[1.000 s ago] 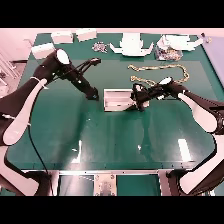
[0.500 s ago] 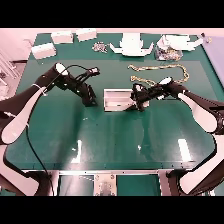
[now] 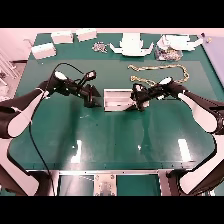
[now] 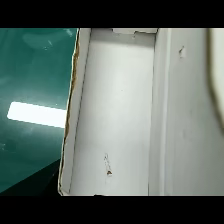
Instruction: Fold the box and place the chain.
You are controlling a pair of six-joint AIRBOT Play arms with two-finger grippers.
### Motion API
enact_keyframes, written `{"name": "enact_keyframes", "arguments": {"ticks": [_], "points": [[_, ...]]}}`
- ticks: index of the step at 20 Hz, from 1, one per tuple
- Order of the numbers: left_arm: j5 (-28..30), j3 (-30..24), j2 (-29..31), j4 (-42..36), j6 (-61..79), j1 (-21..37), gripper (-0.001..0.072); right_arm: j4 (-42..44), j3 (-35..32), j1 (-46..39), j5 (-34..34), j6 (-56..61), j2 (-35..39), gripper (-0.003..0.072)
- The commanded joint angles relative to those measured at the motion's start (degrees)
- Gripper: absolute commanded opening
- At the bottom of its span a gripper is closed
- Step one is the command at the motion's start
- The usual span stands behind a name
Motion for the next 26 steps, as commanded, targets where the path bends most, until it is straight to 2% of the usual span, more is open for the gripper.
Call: {"name": "enact_keyframes", "arguments": {"ticks": [1,12,26], "points": [[0.22,-0.13,-0.63,-1.29,3.15,0.07,0.072,0.0,0.02,0.0,0.02,0.0,0.04,0.0497],[-2.78,-0.2,-0.66,1.07,2.69,-1.2,0.072,0.0,0.02,0.0,0.02,0.0,0.04,0.0497],[1.42,-0.24,-0.59,-0.11,1.14,-2.47,0.072,0.0,0.02,0.0,0.0,0.0,0.04,0.0497]]}}
